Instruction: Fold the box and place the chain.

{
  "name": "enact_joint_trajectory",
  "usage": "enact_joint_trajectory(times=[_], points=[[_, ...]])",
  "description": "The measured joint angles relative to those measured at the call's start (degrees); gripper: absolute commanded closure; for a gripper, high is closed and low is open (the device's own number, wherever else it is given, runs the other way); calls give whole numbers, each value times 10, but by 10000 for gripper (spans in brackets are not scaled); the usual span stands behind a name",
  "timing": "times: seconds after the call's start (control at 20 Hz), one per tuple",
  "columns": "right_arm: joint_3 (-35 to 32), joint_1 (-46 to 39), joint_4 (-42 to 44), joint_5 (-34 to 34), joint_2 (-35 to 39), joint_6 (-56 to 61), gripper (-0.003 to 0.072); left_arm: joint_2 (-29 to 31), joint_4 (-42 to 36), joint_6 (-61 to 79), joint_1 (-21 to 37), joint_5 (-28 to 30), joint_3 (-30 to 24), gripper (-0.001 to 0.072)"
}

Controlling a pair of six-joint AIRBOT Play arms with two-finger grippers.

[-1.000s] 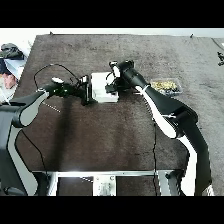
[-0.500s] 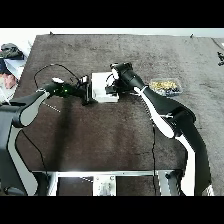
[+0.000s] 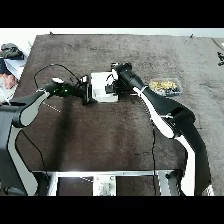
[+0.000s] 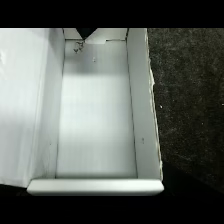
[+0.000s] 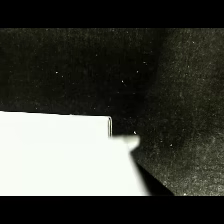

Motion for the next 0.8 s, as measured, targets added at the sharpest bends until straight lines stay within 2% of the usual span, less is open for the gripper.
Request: enact_joint_trajectory(times=[0.05, 0.15, 0.2, 0.25, 0.8], points=[[0, 1, -3, 0, 0, 1, 555, 0, 0, 0, 0, 0, 0, 242], [0, 2, -8, 0, 0, 2, 553, 0, 1, 1, 0, -1, 0, 242], [0, 1, -8, 0, 0, 3, 348, 0, 1, 1, 0, -1, 0, 242], [0, 2, -14, 1, 0, 3, 191, 0, 1, 2, 0, -3, 0, 242], [0, 3, 8, 11, 31, -31, 197, 0, 1, 1, 0, -2, 0, 243]])
